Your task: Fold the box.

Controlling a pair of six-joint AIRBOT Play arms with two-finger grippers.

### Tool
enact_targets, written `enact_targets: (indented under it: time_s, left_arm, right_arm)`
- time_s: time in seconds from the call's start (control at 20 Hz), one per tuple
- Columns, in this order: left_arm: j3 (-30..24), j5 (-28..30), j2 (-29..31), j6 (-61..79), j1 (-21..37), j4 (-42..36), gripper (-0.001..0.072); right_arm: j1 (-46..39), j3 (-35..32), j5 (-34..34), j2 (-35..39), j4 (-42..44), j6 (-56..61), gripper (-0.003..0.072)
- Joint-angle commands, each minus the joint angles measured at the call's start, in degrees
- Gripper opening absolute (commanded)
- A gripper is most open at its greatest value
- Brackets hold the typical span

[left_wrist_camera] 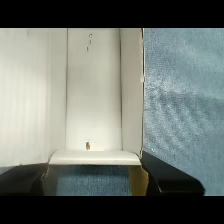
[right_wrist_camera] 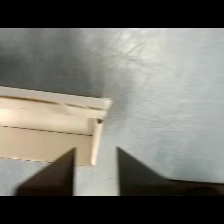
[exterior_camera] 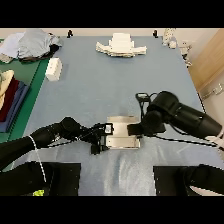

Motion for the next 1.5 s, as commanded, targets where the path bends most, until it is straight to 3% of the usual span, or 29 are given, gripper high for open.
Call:
enact_targets:
  time_s: [0.0, 0.05, 0.1, 0.25, 0.4, 0.5, 0.65, 0.8, 0.9, 1.0, 1.1, 1.25, 1.45]
  left_arm:
    - [0.0, 0.0, 0.0, 0.0, 0.0, 0.0, 0.0507]
    - [0.0, 0.0, 0.0, 0.0, 0.0, 0.0, 0.0508]
    - [0.0, 0.0, 0.0, 0.0, 0.0, 0.0, 0.0508]
    - [0.0, 0.0, 0.0, 0.0, 0.0, 0.0, 0.0508]
    - [0.0, 0.0, 0.0, 0.0, 0.0, 0.0, 0.0508]
    - [0.0, 0.0, 0.0, 0.0, 0.0, 0.0, 0.0508]
    - [0.0, 0.0, 0.0, 0.0, 0.0, 0.0, 0.0508]
    - [0.0, 0.0, 0.0, 0.0, 0.0, 0.0, 0.0507]
    - [0.0, 0.0, 0.0, 0.0, 0.0, 0.0, 0.0508]
    - [0.0, 0.0, 0.0, 0.0, 0.0, 0.0, 0.0508]
    - [0.0, 0.0, 0.0, 0.0, 0.0, 0.0, 0.0508]
    - [0.0, 0.0, 0.0, 0.0, 0.0, 0.0, 0.0508]
    - [0.0, 0.0, 0.0, 0.0, 0.0, 0.0, 0.0508]
  right_arm:
    - [-7.6, -0.1, -4.7, 4.1, -5.1, -3.8, 0.0088]
    - [-12.2, -1.0, -2.5, 3.3, -2.9, -7.8, 0.0033]
    - [-17.8, -2.4, 1.5, 1.7, 2.4, -13.4, 0.0023]
    - [-34.3, -4.4, 9.4, -7.2, 28.1, -33.5, 0.0002]
    - [-43.9, -4.3, 6.8, -17.3, 54.1, -55.6, 0.0002]
    - [-45.1, -3.1, 1.5, -22.7, 61.5, -64.4, 0.0002]
    - [-43.0, -0.8, -8.9, -28.3, 63.9, -71.2, 0.0002]
    - [-39.6, -0.7, -18.5, -28.3, 63.8, -76.4, 0.0001]
    - [-36.5, -1.6, -20.5, -26.3, 60.7, -77.2, 0.0001]
    - [-32.9, -3.5, -17.0, -22.3, 55.8, -80.1, 0.0002]
    - [-29.5, -6.7, -8.7, -16.8, 51.7, -82.2, 0.0002]
    - [-24.5, -13.1, 6.3, -6.8, 50.7, -87.3, 0.0002]
    - [-19.6, -18.9, 20.0, 4.0, 50.6, -90.0, 0.0002]
